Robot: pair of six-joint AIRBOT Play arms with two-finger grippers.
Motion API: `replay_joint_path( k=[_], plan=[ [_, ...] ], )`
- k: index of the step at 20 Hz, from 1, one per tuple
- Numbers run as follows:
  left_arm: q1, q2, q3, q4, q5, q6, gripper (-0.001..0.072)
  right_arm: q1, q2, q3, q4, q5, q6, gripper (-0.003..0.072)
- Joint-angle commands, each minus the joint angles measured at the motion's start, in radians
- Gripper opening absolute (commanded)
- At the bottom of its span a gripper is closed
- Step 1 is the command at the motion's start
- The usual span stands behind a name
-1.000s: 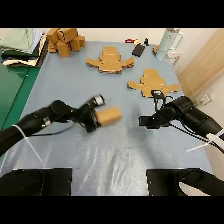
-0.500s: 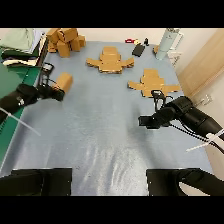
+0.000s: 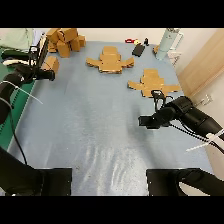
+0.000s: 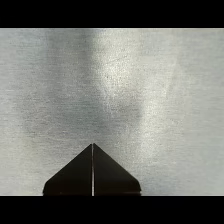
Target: Fold the box.
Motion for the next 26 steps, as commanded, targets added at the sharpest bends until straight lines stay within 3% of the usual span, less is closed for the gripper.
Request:
replay_joint_path(
  k=[1, 7, 26],
  plan=[
    [0.004, -0.147, 0.162, 0.016, -0.068, -0.059, 0.0543, 0.000, -0.001, 0.001, 0.000, 0.000, 0.000, 0.0005],
    [0.005, -0.194, 0.209, 0.185, -0.076, -0.162, 0.0543, 0.000, -0.001, 0.001, 0.000, 0.000, 0.000, 0.0005],
    [0.004, -0.194, 0.215, 0.179, -0.064, -0.158, 0.0544, 0.000, -0.001, 0.001, 0.000, 0.000, 0.000, 0.0005]
  ],
)
